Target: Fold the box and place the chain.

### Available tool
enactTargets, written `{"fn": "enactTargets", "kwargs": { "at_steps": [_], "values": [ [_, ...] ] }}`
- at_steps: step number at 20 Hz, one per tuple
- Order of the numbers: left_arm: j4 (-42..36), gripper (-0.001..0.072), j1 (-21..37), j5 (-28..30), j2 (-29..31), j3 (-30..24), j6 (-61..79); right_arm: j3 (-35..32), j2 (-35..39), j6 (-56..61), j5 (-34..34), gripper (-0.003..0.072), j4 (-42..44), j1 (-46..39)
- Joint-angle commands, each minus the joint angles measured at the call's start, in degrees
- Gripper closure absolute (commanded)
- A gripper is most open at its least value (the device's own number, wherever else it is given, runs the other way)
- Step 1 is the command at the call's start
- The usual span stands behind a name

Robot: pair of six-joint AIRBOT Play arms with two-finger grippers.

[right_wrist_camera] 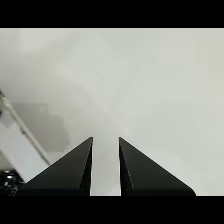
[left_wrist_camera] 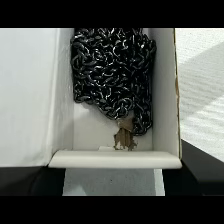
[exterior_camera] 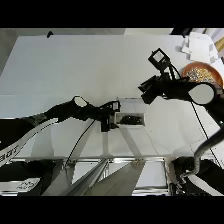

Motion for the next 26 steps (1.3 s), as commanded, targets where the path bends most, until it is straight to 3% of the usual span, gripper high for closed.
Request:
{"fn": "enactTargets", "kwargs": {
  "at_steps": [1, 10, 13, 17, 26],
  "values": [
    [0.02, 0.0388, 0.02, 0.02, 0.04, -0.02, 0.02, 0.98, -6.80, -0.20, 1.97, 0.0528, -2.01, -1.20],
    [0.02, 0.0388, 0.02, 0.02, 0.04, -0.02, 0.02, 0.83, -8.55, -20.72, 18.18, 0.0524, 4.55, 3.34],
    [0.02, 0.0388, 0.02, 0.02, 0.04, -0.02, 0.02, 0.09, -6.21, -23.02, 22.60, 0.0427, 5.75, 4.50],
    [0.02, 0.0388, 0.02, 0.02, 0.04, -0.02, 0.02, -3.02, -2.89, -26.64, 22.99, 0.0404, 8.37, 6.43],
    [0.02, 0.0388, 0.02, 0.02, 0.04, -0.02, 0.02, -4.04, -2.75, -26.67, 18.49, 0.0419, 4.52, 6.69]
  ]
}}
